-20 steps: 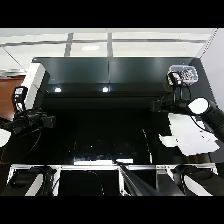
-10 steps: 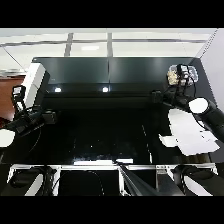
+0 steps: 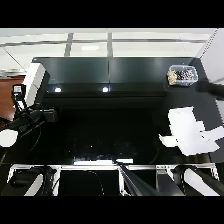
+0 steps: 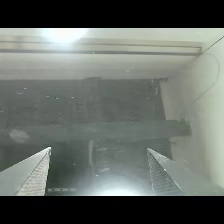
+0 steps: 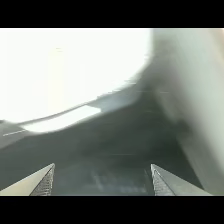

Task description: Fold the box and place the chain.

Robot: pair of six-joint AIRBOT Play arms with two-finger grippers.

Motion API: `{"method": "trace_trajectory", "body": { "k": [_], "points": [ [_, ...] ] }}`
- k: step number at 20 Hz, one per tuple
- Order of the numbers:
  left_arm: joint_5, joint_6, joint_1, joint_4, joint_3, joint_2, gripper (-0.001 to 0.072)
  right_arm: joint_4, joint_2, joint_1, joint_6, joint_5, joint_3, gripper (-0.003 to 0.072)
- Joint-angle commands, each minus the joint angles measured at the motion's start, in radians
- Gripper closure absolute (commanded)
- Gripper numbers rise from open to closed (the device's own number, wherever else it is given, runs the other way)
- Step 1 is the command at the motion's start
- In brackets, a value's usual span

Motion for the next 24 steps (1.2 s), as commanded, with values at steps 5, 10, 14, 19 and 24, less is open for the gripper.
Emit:
{"method": "trace_trajectory", "body": {
  "k": [5, 10, 14, 19, 24],
  "points": [
    [0.026, 0.001, -0.003, 0.018, 0.000, -0.002, 0.0003, 0.019, -0.260, -0.542, -0.389, 0.623, 0.210, -0.0020],
    [0.055, 0.001, -0.003, 0.018, 0.000, -0.002, 0.0003, 0.100, -0.403, -0.504, -0.548, 0.756, 0.210, -0.0019],
    [0.056, 0.001, -0.003, 0.018, 0.000, -0.002, 0.0003, 0.088, -0.411, -0.454, -0.582, 0.769, 0.210, 0.0129],
    [0.056, 0.001, -0.003, 0.018, 0.000, -0.002, 0.0003, 0.099, -0.353, -0.393, -0.588, 0.822, 0.210, 0.0571],
    [0.055, 0.001, -0.003, 0.018, 0.000, -0.002, 0.0003, 0.132, -0.156, -0.245, -0.522, 0.788, 0.178, 0.0670]
  ]
}}
